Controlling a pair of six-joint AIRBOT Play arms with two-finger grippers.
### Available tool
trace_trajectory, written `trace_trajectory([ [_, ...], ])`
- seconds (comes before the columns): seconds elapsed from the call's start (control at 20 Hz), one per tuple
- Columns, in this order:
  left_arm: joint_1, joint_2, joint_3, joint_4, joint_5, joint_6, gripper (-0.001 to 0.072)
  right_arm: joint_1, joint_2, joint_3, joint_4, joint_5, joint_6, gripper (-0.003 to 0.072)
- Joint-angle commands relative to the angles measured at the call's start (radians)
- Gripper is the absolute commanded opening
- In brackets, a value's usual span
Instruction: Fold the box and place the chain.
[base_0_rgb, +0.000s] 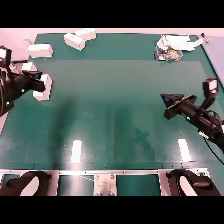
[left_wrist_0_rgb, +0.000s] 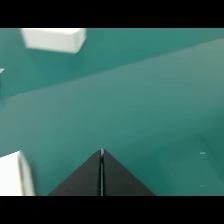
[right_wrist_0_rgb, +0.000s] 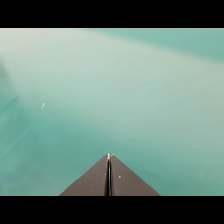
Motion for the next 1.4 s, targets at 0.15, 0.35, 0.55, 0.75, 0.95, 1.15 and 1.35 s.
trace_trajectory([
  [0.15, -0.425, 0.301, -0.311, -0.092, 0.458, -0.032, 0.0009, 0.0, 0.196, -0.115, -0.016, -0.142, 0.023, 0.0003],
  [0.35, -0.719, 0.298, -0.47, -0.095, 0.743, -0.057, 0.0009, 0.0, 0.269, -0.24, -0.065, -0.144, 0.023, 0.0003],
  [0.55, -0.854, 0.297, -0.547, -0.095, 0.876, -0.059, 0.0012, 0.0, 0.304, -0.337, -0.091, -0.143, 0.023, 0.0005],
  [0.75, -0.854, 0.297, -0.579, -0.095, 0.869, -0.077, 0.0016, 0.0, 0.304, -0.375, -0.091, -0.143, 0.023, 0.0006],
  [0.95, -0.854, 0.297, -0.579, -0.094, 0.866, -0.08, 0.0017, 0.0, 0.304, -0.375, -0.09, -0.144, 0.023, 0.0006],
  [1.15, -0.854, 0.297, -0.579, -0.094, 0.866, -0.08, 0.0017, 0.0, 0.304, -0.375, -0.09, -0.144, 0.023, 0.0006],
  [1.35, -0.854, 0.297, -0.579, -0.095, 0.866, -0.08, 0.0017, 0.0, 0.304, -0.375, -0.09, -0.144, 0.023, 0.0006],
])
